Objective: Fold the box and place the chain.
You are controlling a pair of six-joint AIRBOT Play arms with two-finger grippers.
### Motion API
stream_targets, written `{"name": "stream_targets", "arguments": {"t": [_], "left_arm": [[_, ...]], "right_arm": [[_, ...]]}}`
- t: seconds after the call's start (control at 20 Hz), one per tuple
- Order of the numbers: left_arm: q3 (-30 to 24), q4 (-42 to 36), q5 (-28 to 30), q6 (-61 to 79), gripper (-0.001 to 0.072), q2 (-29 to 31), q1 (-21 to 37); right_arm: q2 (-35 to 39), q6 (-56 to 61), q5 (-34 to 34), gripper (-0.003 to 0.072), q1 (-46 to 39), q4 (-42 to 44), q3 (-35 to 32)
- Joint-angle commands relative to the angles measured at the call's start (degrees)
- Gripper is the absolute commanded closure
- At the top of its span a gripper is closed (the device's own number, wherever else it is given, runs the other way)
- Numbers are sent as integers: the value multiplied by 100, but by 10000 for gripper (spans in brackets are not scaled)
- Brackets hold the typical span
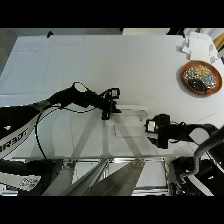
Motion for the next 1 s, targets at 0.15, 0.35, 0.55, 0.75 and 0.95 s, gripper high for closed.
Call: {"name": "stream_targets", "arguments": {"t": [0.15, 0.35, 0.55, 0.75, 0.95], "left_arm": [[-2, 2, 0, 0, 697, -2, -2], [-2, 2, 0, 0, 697, -2, -2], [-2, 2, 0, 0, 697, -2, -2], [-2, 2, 0, 0, 697, -2, -2], [-2, 2, 2, 0, 697, -2, -2]], "right_arm": [[409, -101, -1027, 0, 922, -199, -595], [157, 39, -1661, -2, 933, -514, -697], [-109, 201, -2188, -2, 933, -570, -699], [-66, 160, -2293, -2, 933, -619, -693], [68, 157, -1875, 5, 828, -619, -520]]}}
